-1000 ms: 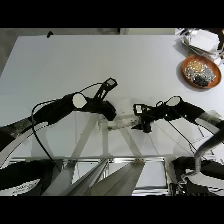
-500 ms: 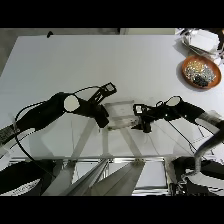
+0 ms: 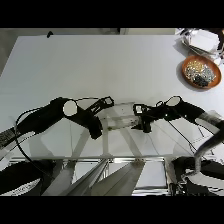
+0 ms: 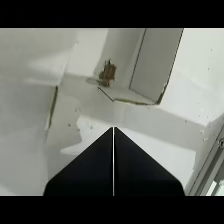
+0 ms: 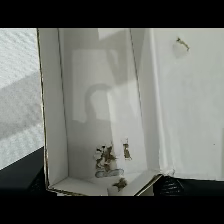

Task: Fold the box and place the chain.

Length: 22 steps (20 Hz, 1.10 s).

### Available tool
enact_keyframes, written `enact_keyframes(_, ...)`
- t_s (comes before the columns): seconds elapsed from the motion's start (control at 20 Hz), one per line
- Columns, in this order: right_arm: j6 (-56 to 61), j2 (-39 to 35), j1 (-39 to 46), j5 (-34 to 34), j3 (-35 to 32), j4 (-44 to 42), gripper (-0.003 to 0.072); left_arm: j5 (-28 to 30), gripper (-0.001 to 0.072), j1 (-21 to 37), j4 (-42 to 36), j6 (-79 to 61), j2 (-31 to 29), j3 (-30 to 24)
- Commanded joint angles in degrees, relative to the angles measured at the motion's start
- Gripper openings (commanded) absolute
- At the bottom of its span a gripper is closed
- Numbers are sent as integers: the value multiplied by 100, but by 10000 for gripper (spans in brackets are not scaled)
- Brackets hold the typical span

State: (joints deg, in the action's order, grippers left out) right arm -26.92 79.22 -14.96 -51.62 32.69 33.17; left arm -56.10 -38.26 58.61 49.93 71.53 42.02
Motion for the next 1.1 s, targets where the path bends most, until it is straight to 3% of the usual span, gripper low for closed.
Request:
enact_keyframes(0.0,2,-4,4,-4,4,-2,411,0,4,140,37,-251,-63,-317)
enact_keyframes(0.25,2,-4,4,-4,4,-2,411,315,7,334,-11,-1156,-170,-542)
enact_keyframes(0.3,2,-4,4,-4,4,-2,411,431,35,328,-66,-1368,-168,-549)
enact_keyframes(0.4,2,-4,4,-4,4,-2,411,605,156,310,-184,-1941,-170,-549)
enact_keyframes(0.5,2,-4,4,-4,4,-2,411,778,367,280,-203,-2546,-170,-549)
enact_keyframes(0.55,2,-4,2,-4,4,-2,411,846,396,267,-201,-2739,-170,-549)
enact_keyframes(1.05,2,-4,2,-4,4,-2,411,1290,396,284,-98,-3261,-122,-551)
